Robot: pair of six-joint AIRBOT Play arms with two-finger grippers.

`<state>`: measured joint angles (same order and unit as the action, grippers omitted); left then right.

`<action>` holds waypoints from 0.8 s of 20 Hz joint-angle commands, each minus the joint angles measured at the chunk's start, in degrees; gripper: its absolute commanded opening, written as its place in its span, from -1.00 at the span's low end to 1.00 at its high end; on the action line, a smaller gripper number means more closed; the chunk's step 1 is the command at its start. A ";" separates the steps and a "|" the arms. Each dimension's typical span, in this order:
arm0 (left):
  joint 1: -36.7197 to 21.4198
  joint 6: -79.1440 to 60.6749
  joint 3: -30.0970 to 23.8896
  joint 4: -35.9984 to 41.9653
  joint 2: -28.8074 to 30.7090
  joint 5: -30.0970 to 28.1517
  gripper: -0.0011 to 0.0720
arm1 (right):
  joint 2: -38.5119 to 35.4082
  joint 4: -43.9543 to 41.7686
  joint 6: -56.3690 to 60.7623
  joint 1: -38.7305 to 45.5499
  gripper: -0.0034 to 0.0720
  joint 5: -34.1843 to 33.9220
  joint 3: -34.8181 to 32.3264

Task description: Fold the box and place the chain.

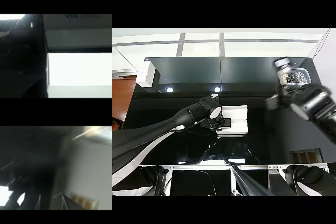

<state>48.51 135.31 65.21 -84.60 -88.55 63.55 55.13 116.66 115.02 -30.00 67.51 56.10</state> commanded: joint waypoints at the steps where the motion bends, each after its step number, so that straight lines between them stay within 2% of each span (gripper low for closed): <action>1: 0.00 -0.04 -0.02 0.00 -0.04 -0.02 -0.90 | -1.20 6.75 0.72 13.99 -0.01 -18.05 -3.15; 2: 0.00 -0.04 -0.02 0.00 -0.04 -0.04 -0.90 | -0.37 4.39 3.37 19.04 0.82 -25.27 -4.70; 3: 0.00 -0.04 -0.02 0.00 -0.04 -0.07 -0.90 | 1.51 -1.49 4.44 23.85 1.00 -28.96 -5.09; 6: -0.02 -0.07 -0.02 0.00 -0.04 -0.04 -0.90 | 9.57 -17.16 0.57 33.55 1.00 -33.09 -3.78; 8: -0.02 -0.07 -0.02 -0.02 -0.04 -0.04 -0.90 | 16.52 -20.31 -2.95 35.87 1.00 -31.04 2.05; 13: -0.02 -0.07 -0.02 -0.02 -0.04 -0.04 -0.90 | 39.04 -22.84 -4.87 37.44 1.00 -12.92 29.77; 16: -0.02 -0.07 -0.02 -0.02 -0.04 -0.09 -0.90 | 48.85 -24.00 -5.68 37.73 1.00 -7.63 41.70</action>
<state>48.51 135.24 65.21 -84.60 -88.55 63.51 94.39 95.00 110.76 6.90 52.56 86.28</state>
